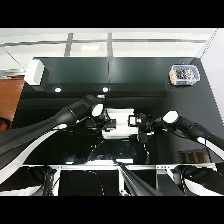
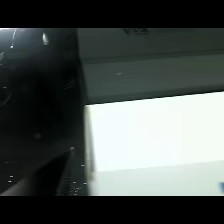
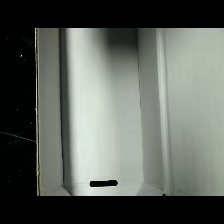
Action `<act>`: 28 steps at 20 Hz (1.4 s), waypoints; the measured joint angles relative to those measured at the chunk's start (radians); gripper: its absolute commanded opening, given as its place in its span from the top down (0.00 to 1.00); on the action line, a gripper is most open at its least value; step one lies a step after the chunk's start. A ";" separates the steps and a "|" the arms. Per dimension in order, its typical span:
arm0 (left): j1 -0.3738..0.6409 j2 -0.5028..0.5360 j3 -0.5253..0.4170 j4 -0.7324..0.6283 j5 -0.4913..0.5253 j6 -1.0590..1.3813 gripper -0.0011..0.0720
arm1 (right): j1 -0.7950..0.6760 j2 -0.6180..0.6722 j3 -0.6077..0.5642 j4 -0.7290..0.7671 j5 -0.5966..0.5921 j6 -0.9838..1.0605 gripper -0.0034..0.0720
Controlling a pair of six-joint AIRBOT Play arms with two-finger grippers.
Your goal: Fold the box and place the chain.
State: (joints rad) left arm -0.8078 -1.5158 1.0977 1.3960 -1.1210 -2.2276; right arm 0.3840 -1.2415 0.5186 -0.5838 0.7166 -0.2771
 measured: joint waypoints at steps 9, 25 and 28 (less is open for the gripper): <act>-0.025 -0.042 0.027 0.010 -0.034 -0.031 0.63 | 0.000 0.000 0.000 0.000 0.000 0.000 0.72; -0.026 -0.045 0.035 0.002 -0.025 -0.027 0.58 | 0.000 0.000 0.000 -0.001 0.000 -0.002 0.72; -0.022 -0.045 0.047 0.003 -0.030 -0.039 0.51 | 0.000 0.000 0.000 0.000 -0.001 -0.002 0.72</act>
